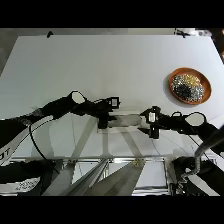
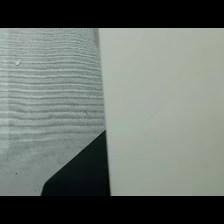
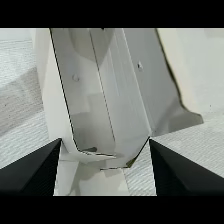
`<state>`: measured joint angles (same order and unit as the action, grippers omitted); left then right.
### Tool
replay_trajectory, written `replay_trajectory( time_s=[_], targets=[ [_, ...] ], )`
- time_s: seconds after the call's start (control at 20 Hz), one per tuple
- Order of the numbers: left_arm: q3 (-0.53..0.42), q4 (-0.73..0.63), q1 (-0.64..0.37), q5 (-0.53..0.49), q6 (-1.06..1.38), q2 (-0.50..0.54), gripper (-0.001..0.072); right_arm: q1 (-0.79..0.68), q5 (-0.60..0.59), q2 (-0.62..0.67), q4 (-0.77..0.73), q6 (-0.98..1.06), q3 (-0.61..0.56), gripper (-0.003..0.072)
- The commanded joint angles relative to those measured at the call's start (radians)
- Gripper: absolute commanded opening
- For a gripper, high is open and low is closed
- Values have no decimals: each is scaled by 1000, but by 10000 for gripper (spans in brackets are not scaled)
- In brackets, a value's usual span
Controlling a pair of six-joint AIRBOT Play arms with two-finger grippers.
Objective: Fold the box and place the chain.
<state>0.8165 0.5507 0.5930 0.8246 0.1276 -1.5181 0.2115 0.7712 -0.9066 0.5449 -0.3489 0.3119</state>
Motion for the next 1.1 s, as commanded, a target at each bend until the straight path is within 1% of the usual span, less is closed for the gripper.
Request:
replay_trajectory(
  time_s=[0.0, 0.25, 0.35, 0.45, 0.5, 0.75, 0.85, 1.05],
  targets=[
    [1, 0, 1, -1, 0, 0, 12, -1, 0, -24, -8, -1, 5, 583],
    [1, 0, 1, -1, 0, 0, 12, -1, 5, -79, -8, -1, 39, 590],
    [1, 0, 1, -1, 0, 0, 12, -1, 26, -97, -8, -1, 43, 594],
    [1, 0, 1, -1, 0, 0, 12, -1, 35, -111, -8, -1, 43, 662],
    [1, 0, 1, -1, 0, 0, 12, -1, 35, -118, -7, -2, 43, 673],
    [1, 0, 1, -1, 0, 0, 12, 20, 32, -160, -6, -55, 43, 675],
    [1, 0, 1, -1, 0, 0, 12, 40, 25, -179, -30, -81, 44, 674],
    [1, 0, 1, -1, 0, 0, 12, 48, 19, -207, -26, -84, 61, 674]
  ],
)
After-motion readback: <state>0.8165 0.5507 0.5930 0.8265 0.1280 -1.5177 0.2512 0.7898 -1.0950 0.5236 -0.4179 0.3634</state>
